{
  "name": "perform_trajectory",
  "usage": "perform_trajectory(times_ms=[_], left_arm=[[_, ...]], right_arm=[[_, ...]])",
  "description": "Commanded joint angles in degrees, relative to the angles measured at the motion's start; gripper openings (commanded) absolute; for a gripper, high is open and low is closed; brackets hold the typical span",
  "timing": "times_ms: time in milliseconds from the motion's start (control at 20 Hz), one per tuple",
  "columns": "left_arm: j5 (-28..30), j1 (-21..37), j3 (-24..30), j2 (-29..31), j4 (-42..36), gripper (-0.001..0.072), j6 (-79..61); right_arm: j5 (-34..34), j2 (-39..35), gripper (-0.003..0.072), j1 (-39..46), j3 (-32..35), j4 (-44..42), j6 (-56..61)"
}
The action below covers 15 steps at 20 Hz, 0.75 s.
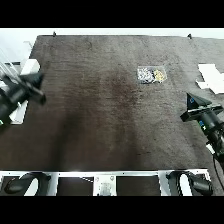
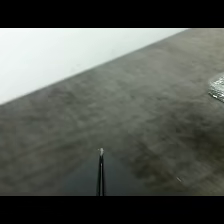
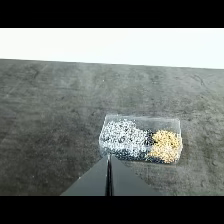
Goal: Fold the box and place the chain.
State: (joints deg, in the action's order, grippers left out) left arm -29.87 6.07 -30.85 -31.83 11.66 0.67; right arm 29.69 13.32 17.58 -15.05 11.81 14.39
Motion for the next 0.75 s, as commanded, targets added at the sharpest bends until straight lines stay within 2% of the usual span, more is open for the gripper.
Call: perform_trajectory(times_ms=[0, 100, 200, 700], left_arm=[[2.4, -1.5, 15.4, 7.8, -4.5, 0.0014, -1.3], [3.3, -1.5, 19.8, 9.3, -4.9, 0.0014, -1.8], [3.3, -1.5, 22.1, 9.4, -5.0, 0.0018, -1.8], [2.8, -1.5, 22.3, 9.4, -5.0, 0.002, -1.7]], right_arm=[[-0.1, -6.7, 0.0004, 0.0, 5.2, 0.9, 0.6], [-0.1, -9.6, 0.0006, 0.0, 7.4, 0.9, 0.6], [-0.1, -10.4, 0.0005, 0.0, 8.3, 0.9, 0.6], [-0.1, -10.4, 0.0005, 0.0, 8.3, 0.9, 0.6]])
